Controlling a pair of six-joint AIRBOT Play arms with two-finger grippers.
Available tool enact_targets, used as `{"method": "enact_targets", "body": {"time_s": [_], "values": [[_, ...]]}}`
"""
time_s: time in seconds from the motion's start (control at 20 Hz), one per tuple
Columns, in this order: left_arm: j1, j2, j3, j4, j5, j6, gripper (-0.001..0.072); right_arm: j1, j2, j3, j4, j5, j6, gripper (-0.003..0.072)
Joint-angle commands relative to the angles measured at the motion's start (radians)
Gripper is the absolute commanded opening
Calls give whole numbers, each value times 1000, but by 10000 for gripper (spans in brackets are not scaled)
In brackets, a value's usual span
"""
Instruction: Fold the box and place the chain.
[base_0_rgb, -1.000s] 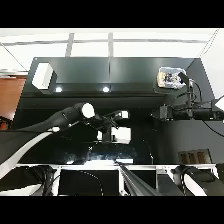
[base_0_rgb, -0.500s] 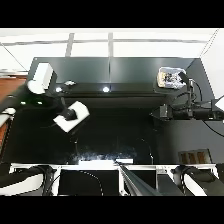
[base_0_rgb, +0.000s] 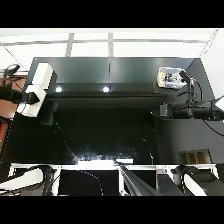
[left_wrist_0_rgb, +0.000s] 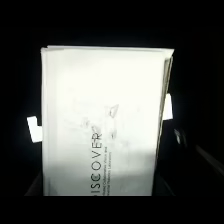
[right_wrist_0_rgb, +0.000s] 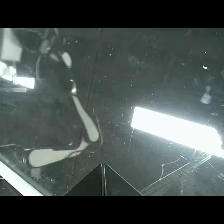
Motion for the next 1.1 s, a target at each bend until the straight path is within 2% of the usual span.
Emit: {"method": "enact_targets", "body": {"time_s": [0.0, 0.2, 0.35, 0.4, 0.5, 0.65, 0.75, 0.85, 1.0, 1.05], "values": [[2, -49, 66, 29, 142, 65, 226, -1, 1, 1, 0, -9, -1, 18], [-33, -175, 134, 31, 146, 97, 226, -1, 1, 1, 0, -18, 0, 18], [-34, -252, 163, -29, 160, 63, 230, -1, 1, 1, 0, -28, 0, 18], [-34, -265, 163, -29, 173, 61, 305, -1, 1, 1, 0, -28, 0, 18], [-34, -273, 163, -24, 196, 23, 717, -1, 1, 1, 0, -28, 0, 17], [-34, -249, 207, 15, 135, -2, 714, -1, 1, 1, 0, -28, 0, 18], [-34, -219, 262, 19, 45, -16, 714, -1, 1, 1, 0, -28, 0, 18], [-39, -192, 342, 9, -100, -25, 714, -1, 1, 1, 0, -28, 0, 18], [-47, -160, 477, -3, -378, -209, 705, -1, 1, 2, -7, -11, -4, 17], [-46, -148, 499, -21, -462, -296, 662, 0, 2, 2, -23, 16, -17, 17]]}}
